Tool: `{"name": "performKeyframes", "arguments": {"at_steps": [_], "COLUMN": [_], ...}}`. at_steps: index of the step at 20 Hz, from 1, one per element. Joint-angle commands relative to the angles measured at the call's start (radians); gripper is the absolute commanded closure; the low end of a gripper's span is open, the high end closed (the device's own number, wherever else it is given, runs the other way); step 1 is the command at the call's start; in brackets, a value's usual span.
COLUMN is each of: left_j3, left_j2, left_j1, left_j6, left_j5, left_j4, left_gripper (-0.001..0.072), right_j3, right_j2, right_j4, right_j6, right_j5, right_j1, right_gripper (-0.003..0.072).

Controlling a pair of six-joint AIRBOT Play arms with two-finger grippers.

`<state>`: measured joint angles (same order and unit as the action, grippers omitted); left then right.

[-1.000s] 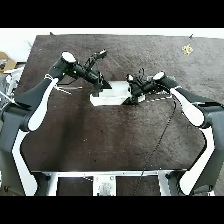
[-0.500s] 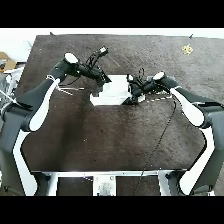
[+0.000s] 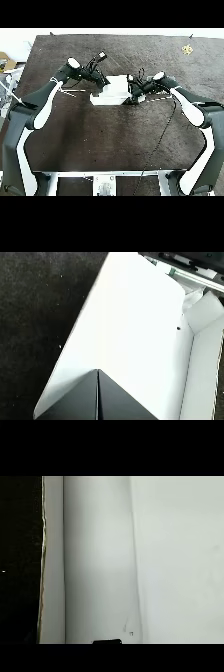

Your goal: Fold the box and place the chain.

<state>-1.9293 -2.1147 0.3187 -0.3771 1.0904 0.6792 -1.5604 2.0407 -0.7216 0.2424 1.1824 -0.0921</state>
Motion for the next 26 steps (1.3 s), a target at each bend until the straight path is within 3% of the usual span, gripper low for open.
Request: {"name": "performKeyframes", "arguments": {"at_steps": [1,11,16,21,26], "left_j3": [0.000,-0.003,-0.006,-0.017,-0.013], "left_j2": [-0.018,-0.020,0.045,0.190,0.272], "left_j1": [0.001,0.000,-0.007,-0.040,-0.040], "left_j6": [-0.039,-0.063,-0.060,-0.060,-0.060], "left_j5": [0.036,0.032,0.008,0.150,0.211], "left_j4": [0.030,0.061,0.063,0.105,0.276], "left_gripper": [0.0700,0.0700,0.0701,0.0703,0.0702], "right_j3": [-0.001,-0.001,-0.001,-0.001,-0.001], "right_j2": [0.000,0.000,0.000,0.000,0.000], "right_j4": [0.000,0.000,0.000,0.000,0.000], "right_j6": [0.000,0.000,0.000,0.000,0.000], "right_j5": [0.000,0.000,0.000,-0.001,0.000], "right_j1": [0.000,0.000,0.000,0.000,0.000], "right_gripper": [0.0245,0.0245,0.0245,0.0245,0.0245]}}
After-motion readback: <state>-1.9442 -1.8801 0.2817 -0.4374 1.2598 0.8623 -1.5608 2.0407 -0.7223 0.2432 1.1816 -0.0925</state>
